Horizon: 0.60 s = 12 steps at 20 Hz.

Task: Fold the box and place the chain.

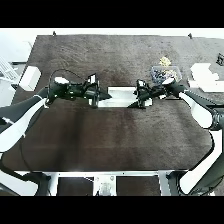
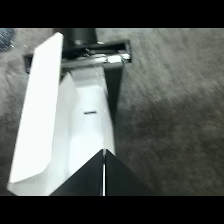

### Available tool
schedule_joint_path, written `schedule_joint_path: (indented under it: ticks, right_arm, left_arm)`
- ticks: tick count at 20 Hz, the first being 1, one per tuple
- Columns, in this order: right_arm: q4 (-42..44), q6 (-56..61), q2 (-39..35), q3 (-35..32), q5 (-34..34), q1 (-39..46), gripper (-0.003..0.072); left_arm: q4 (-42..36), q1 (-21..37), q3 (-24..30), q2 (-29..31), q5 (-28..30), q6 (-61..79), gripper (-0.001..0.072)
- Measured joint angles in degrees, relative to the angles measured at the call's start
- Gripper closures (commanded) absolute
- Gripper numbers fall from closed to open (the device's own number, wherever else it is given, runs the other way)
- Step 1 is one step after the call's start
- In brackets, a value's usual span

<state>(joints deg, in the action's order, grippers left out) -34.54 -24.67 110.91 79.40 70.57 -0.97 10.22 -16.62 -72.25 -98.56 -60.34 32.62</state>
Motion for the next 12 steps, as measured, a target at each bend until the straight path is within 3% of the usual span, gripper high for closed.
schedule_joint_path:
  ticks: [6,12]
  right_arm:
    - [0.0,0.0,0.0,0.0,0.0,0.0,0.0095]
    - [0.0,0.0,0.0,0.0,0.0,0.0,0.0095]
  left_arm:
    - [-4.1,0.0,-7.2,-5.9,1.2,0.9,0.0691]
    - [-4.9,0.0,-9.1,-7.5,3.7,0.5,0.069]
